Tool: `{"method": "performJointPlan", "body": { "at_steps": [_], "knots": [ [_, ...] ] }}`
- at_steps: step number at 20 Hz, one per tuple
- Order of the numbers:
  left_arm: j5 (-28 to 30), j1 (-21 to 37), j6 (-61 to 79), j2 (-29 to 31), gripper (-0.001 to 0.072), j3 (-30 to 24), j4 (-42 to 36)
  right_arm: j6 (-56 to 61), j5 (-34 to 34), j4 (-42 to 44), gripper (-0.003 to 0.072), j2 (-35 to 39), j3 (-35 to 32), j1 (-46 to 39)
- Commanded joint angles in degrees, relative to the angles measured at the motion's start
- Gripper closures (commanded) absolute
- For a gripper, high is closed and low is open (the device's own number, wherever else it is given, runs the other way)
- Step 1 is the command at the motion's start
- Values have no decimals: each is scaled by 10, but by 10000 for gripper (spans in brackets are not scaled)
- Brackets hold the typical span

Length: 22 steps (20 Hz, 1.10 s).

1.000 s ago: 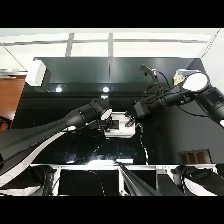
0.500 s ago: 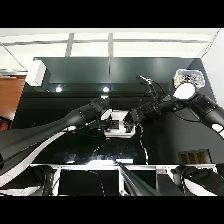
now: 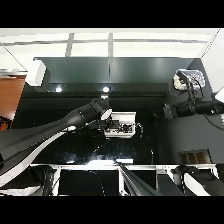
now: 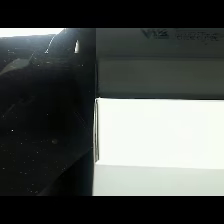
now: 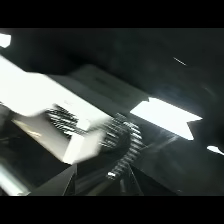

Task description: Fold the box and place the chain.

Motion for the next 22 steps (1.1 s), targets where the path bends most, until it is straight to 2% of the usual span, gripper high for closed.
{"method": "performJointPlan", "body": {
  "at_steps": [1, 2, 5, 9, 11, 13, 16, 19, 22],
  "knots": [
    [0, 0, 0, 0, 683, 0, 0, -82, -130, 33, 133, 35, -123, -36],
    [0, 0, 0, 0, 684, 0, 0, -106, -173, 37, -32, 35, -152, -19],
    [0, 0, 0, 0, 683, 0, 0, -248, -252, 35, -32, 35, -204, 64],
    [0, 0, 0, 0, 683, 0, 0, -548, -294, 40, -28, 34, -219, 160],
    [0, 0, 0, 0, 683, 0, 0, -569, -324, 101, -28, 17, -219, 178],
    [0, 0, 0, 0, 683, 0, 0, -637, -322, 137, -27, -10, -218, 181],
    [0, 0, 0, 0, 683, 0, 0, -699, -321, 159, -27, -48, -216, 181],
    [0, 0, 0, 0, 683, 0, 0, -713, -330, 171, -26, -70, -215, 193],
    [0, 0, 0, 0, 683, 0, 0, -717, -378, 171, -27, -78, -215, 220]
  ]
}}
